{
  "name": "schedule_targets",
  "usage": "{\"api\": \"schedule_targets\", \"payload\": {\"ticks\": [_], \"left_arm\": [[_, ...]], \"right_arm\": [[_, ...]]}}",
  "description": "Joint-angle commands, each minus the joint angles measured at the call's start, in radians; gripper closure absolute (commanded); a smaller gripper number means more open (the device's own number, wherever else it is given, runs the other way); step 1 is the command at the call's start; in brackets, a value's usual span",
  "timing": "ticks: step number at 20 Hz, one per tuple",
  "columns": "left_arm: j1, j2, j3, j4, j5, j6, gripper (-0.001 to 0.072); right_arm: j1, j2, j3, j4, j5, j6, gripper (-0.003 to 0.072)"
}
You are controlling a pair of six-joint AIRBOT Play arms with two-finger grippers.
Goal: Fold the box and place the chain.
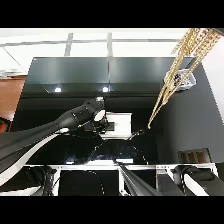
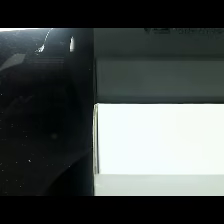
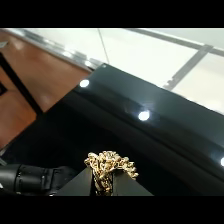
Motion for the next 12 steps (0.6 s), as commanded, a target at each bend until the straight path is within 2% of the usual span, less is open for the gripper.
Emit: {"api": "schedule_targets", "payload": {"ticks": [1, 4, 9, 12], "left_arm": [[0.0, 0.001, 0.0, 0.0, 0.0, 0.0, 0.068], [0.0, 0.001, 0.0, 0.0, 0.0, 0.0, 0.068], [0.0, 0.001, 0.0, 0.0, 0.0, 0.0, 0.068], [0.0, 0.001, 0.0, -0.014, 0.004, 0.0, 0.068]], "right_arm": [[0.085, 0.0, 0.0, -0.01, -0.043, 0.015, 0.0679], [0.149, 0.0, 0.0, -0.007, -0.087, 0.025, 0.0679], [0.157, -0.003, -0.001, -0.014, -0.056, 0.04, 0.0679], [0.195, -0.004, -0.098, -0.047, 0.01, 0.041, 0.0679]]}}
